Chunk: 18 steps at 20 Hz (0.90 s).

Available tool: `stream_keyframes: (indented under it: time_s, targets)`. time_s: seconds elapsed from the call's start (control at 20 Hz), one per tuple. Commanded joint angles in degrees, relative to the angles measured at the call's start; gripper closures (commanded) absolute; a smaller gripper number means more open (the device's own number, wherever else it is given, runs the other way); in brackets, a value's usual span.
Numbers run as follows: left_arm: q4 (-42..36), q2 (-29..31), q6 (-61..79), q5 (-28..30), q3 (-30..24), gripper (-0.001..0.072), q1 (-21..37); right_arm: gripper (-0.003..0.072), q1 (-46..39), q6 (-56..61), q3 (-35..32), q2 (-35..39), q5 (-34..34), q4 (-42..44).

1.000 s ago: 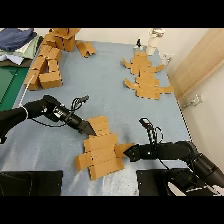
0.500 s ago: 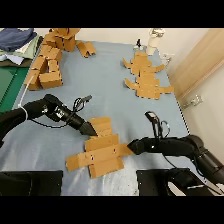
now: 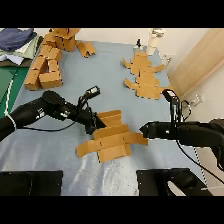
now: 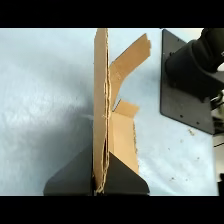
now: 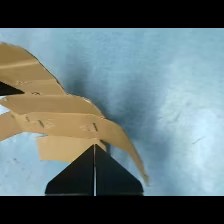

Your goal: Fold the box.

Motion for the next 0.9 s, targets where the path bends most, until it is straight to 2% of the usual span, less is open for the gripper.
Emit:
stream_keyframes:
  time_s: [0.0,0.25,0.55,0.7,0.85]
  targets:
    - [1.8,1.3,8.2,5.6,-0.1,0.0697,-5.4,0.0683,0.0,2.8,-2.0,-0.5,-0.6,4.8]
    - [2.7,1.3,10.6,9.7,-2.9,0.0697,-6.9,0.0683,3.5,6.4,-10.3,-0.5,0.4,7.2]
    - [2.6,1.3,11.8,11.3,-6.0,0.0697,-6.9,0.0683,6.1,7.3,-17.9,-1.7,15.5,5.4]
    - [2.4,1.3,11.8,11.3,-6.0,0.0697,-7.0,0.0683,6.1,7.3,-18.6,-7.1,21.4,3.5]
    - [2.3,1.3,12.4,11.3,-6.0,0.0697,-7.0,0.0683,6.1,7.1,-18.6,-14.6,23.4,3.3]
